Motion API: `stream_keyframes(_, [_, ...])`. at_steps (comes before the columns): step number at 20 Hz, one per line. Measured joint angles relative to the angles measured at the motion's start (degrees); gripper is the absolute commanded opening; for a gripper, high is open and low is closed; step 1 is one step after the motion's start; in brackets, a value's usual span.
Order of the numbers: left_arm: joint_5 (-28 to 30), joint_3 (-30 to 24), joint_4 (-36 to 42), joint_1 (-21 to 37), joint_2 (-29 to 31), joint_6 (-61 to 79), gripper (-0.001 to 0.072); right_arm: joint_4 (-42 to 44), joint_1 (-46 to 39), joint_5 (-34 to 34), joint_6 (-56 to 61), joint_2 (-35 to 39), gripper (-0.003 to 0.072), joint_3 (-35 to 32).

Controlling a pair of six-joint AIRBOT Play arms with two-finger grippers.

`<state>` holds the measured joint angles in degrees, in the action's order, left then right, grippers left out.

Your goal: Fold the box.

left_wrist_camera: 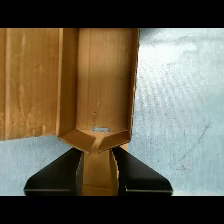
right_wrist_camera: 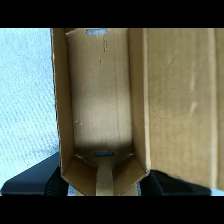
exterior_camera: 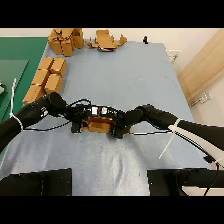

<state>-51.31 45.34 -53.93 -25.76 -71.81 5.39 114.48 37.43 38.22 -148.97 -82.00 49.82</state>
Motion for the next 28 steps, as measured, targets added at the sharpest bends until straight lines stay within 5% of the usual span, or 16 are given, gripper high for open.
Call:
stream_keyframes(1, [0.7, 0.0, 0.3, -0.1, -0.1, -0.1, 0.0065, 0.0, 0.0, 0.0, 0.0, 0.0, 0.0008, 0.0])
stream_keyframes(13, [0.4, 0.0, 2.8, -3.8, -0.3, -0.2, 0.0064, 0.0, 0.0, 0.0, 0.0, 0.0, 0.0009, 0.0])
stream_keyframes(14, [0.4, 0.0, 3.0, -3.9, -0.5, -0.2, 0.0274, 0.0, 0.0, 0.0, -0.1, 0.0, 0.0009, 0.0])
stream_keyframes(15, [0.3, 0.0, 3.2, -3.9, -0.6, -0.2, 0.0567, 0.0, 0.0, 0.0, 0.0, 0.0, 0.0009, 0.0])
stream_keyframes(21, [1.9, 0.1, 3.9, -4.0, -1.6, -1.6, 0.0567, 0.0, 0.0, 0.0, 0.0, 0.0, 0.0009, 0.0])
stream_keyframes(22, [2.1, 0.2, 3.7, -4.0, -1.6, -1.9, 0.0370, 0.0, 0.0, 0.0, 0.0, 0.0, 0.0009, 0.0])
stream_keyframes(23, [2.3, 0.4, 3.4, -4.0, -1.6, -2.1, 0.0057, 0.0, 0.0, 0.0, 0.0, 0.0, 0.0009, 0.0])
stream_keyframes(28, [0.9, 1.4, 2.1, -3.7, 3.0, -3.1, 0.0019, 0.0, 0.0, 0.0, 0.1, 0.0, 0.0008, 0.0])
